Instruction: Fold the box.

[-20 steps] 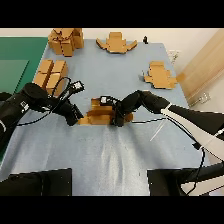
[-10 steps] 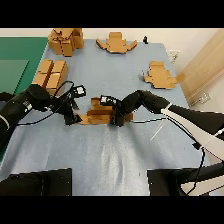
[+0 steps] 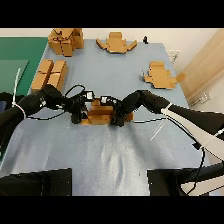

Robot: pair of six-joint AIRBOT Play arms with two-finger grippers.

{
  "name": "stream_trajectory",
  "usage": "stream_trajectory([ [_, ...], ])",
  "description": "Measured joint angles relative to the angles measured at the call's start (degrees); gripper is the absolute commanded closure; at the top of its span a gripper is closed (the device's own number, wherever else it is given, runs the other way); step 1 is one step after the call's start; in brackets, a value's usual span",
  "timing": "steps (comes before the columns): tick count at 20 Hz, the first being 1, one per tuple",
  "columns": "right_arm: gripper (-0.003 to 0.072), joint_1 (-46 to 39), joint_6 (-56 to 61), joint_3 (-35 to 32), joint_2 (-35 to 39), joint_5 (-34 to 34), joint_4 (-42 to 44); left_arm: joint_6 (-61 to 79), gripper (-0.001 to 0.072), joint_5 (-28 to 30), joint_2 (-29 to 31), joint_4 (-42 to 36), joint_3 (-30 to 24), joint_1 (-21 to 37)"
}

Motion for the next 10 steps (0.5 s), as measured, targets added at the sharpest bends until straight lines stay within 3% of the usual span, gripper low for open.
stream_trajectory([
  [10,0.0667,0.0,0.1,0.0,0.0,-0.4,-0.3,-3.5,0.0356,-3.6,-0.7,6.0,0.4,-0.5],
])
